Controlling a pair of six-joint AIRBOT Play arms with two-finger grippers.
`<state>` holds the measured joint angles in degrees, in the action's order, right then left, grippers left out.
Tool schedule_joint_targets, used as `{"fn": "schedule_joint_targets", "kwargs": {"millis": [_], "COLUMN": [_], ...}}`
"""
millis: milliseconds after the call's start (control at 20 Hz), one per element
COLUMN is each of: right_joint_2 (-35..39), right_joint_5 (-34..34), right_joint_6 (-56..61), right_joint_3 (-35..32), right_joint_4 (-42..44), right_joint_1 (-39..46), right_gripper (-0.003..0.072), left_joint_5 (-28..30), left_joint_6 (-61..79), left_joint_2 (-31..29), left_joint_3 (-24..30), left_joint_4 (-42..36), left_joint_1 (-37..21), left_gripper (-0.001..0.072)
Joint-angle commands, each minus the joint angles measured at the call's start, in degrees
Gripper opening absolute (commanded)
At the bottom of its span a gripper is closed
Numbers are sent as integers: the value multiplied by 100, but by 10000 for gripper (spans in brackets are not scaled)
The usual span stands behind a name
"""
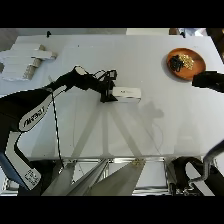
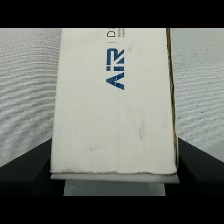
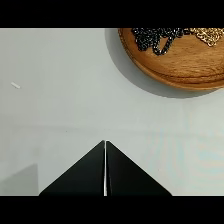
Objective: Fold the box and place the chain.
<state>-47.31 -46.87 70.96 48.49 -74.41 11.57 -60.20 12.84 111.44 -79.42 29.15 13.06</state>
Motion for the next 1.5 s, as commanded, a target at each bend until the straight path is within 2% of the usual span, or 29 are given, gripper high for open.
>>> {"fn": "schedule_joint_targets", "kwargs": {"millis": [0,350,600,750,950,1150,1300,1450], "right_joint_2": [4,4,4,4,4,4,4,4], "right_joint_5": [-11,-11,-11,-11,-11,-11,-11,-11], "right_joint_6": [17,17,17,20,17,17,17,17], "right_joint_3": [7,7,7,7,7,7,7,7], "right_joint_4": [-20,-20,-20,-20,-20,-20,-20,-20], "right_joint_1": [4,4,4,4,4,4,4,4], "right_gripper": [14,14,14,14,14,14,14,14], "left_joint_5": [2,-11,26,483,1239,1641,1784,1864], "left_joint_6": [0,-216,-577,-601,-1364,-1440,-1482,-2245], "left_joint_2": [2,-50,-511,-1032,-1875,-2625,-2914,-2959], "left_joint_3": [-2,-2,-2,-2,-2,-2,-2,-2], "left_joint_4": [2,-17,-83,-85,-83,-79,-48,557], "left_joint_1": [0,-2,-33,-125,-378,-682,-1016,-1451], "left_gripper": [376,376,376,376,376,376,375,375]}}
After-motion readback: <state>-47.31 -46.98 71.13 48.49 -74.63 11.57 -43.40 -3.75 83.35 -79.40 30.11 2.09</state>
